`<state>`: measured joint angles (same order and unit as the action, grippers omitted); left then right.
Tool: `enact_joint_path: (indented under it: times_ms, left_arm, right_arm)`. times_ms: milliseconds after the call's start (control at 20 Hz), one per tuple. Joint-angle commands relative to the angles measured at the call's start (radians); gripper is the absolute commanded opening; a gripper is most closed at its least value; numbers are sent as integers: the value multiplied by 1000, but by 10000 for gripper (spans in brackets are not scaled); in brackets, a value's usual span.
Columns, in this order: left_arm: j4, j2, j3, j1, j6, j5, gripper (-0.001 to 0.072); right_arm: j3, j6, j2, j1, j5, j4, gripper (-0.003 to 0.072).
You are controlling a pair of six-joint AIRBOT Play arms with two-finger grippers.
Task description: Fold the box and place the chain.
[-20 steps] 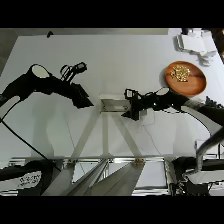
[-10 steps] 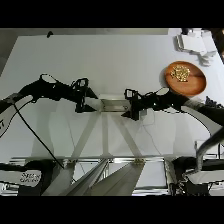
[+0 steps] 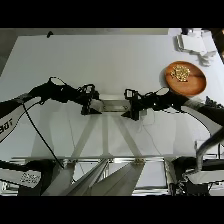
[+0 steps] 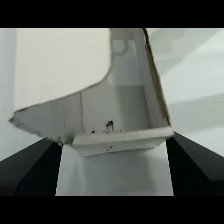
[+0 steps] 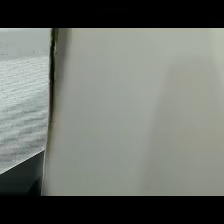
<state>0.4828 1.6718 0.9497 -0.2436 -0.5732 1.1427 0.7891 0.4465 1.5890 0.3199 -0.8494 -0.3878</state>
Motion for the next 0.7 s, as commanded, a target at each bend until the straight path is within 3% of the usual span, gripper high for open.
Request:
enact_joint_path:
  times_ms: [0, 400, 450, 550, 600, 650]
  left_arm:
    - [4, 18, 1, -29, 7, -37, 697]
    - [41, 15, 1, -92, 126, -197, 686]
    - [60, 15, 1, -100, 126, -197, 572]
    - [92, 15, 1, -113, 129, -190, 131]
    - [101, 15, 1, -114, 129, -179, 68]
    - [101, 15, 1, -113, 129, -165, 76]
  right_arm:
    - [0, 0, -1, 0, 0, 0, 461]
    - [0, 0, -1, 0, 0, 0, 461]
    - [0, 0, -1, 0, 0, 0, 461]
    - [0, 0, -1, 0, 0, 0, 461]
    - [0, 0, -1, 0, 0, 0, 461]
    - [0, 0, -1, 0, 0, 0, 461]
